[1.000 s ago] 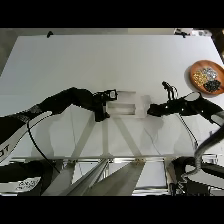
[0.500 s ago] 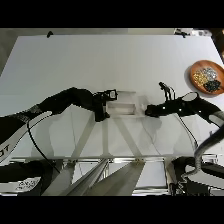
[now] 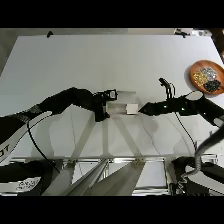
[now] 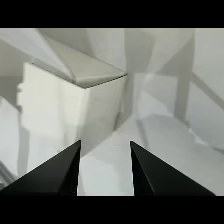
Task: Fold the box and place the chain.
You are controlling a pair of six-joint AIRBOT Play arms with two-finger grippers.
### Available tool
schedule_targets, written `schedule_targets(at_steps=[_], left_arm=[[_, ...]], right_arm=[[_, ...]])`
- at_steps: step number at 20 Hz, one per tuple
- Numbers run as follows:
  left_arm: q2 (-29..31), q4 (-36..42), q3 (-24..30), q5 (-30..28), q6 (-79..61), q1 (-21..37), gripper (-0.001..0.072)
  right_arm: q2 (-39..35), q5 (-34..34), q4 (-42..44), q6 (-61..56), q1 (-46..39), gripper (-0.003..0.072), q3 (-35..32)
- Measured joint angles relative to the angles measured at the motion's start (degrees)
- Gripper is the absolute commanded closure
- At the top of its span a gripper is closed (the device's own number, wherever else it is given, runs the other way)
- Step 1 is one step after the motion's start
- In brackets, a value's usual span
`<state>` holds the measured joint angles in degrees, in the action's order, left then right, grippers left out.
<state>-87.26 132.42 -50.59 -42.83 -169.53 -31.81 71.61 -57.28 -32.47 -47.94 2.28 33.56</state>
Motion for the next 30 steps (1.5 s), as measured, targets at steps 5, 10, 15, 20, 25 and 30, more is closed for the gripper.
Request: schedule_targets(at_steps=[5, 10, 15, 20, 25, 30], left_arm=[[0.00, 0.00, 0.00, 0.00, 0.00, 0.00, 0.0554], [0.00, 0.00, 0.00, 0.00, 0.00, 0.00, 0.0554], [0.00, 0.00, 0.00, 0.00, 0.00, 0.00, 0.0554], [0.00, 0.00, 0.00, 0.00, 0.00, 0.00, 0.0554], [0.00, 0.00, 0.00, 0.00, 0.02, 0.00, 0.0554], [0.00, 0.00, 0.00, 0.00, 0.00, 0.00, 0.0554]], right_arm=[[-0.57, -1.31, 3.80, 1.46, 1.03, 0.0324, 0.00], [-0.72, -0.85, 5.07, 1.68, 1.46, 0.0243, 0.00], [-0.74, 5.09, 4.17, -0.72, 5.73, 0.0249, 0.24], [-0.72, 10.27, -3.48, -9.62, 10.86, 0.0272, 2.60], [-0.72, 13.27, -14.51, -22.01, 16.13, 0.0276, 6.88], [-0.59, 14.14, -26.82, -37.24, 21.16, 0.0287, 10.58]])
